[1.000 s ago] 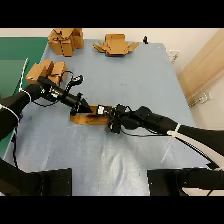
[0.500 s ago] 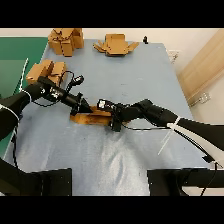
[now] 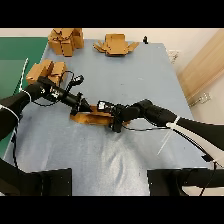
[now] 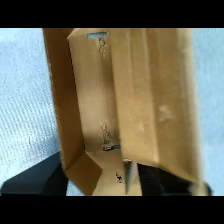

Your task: Fold the box.

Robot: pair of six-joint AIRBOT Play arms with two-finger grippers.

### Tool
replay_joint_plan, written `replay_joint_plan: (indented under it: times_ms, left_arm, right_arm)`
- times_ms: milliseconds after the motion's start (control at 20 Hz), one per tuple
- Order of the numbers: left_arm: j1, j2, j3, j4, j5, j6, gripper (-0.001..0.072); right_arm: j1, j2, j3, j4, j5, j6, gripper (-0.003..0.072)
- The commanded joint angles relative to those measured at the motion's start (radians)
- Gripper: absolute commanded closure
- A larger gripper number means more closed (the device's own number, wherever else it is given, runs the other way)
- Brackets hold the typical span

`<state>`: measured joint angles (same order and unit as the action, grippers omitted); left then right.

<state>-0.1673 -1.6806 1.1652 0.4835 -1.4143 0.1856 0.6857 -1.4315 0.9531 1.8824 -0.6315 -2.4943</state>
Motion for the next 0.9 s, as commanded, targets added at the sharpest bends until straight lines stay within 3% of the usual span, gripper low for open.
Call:
replay_joint_plan:
  times_ms: [0, 300, 550, 850]
  left_arm:
    - [0.001, 0.000, 0.001, 0.003, -0.002, 0.000, 0.0695]
    - [0.001, 0.000, 0.001, 0.005, 0.001, 0.001, 0.0695]
    - [0.001, 0.000, 0.001, 0.008, 0.000, 0.001, 0.0695]
    - [0.001, 0.000, 0.001, 0.007, 0.000, 0.001, 0.0695]
  right_arm:
    - [-0.001, 0.001, 0.002, -0.048, 0.101, -0.002, 0.0073]
    - [-0.032, 0.002, 0.006, -0.025, 0.108, 0.010, 0.0074]
    - [-0.109, -0.003, 0.064, 0.152, -0.064, -0.153, 0.0090]
    - [-0.113, -0.039, 0.068, 0.152, -0.074, -0.250, 0.0088]
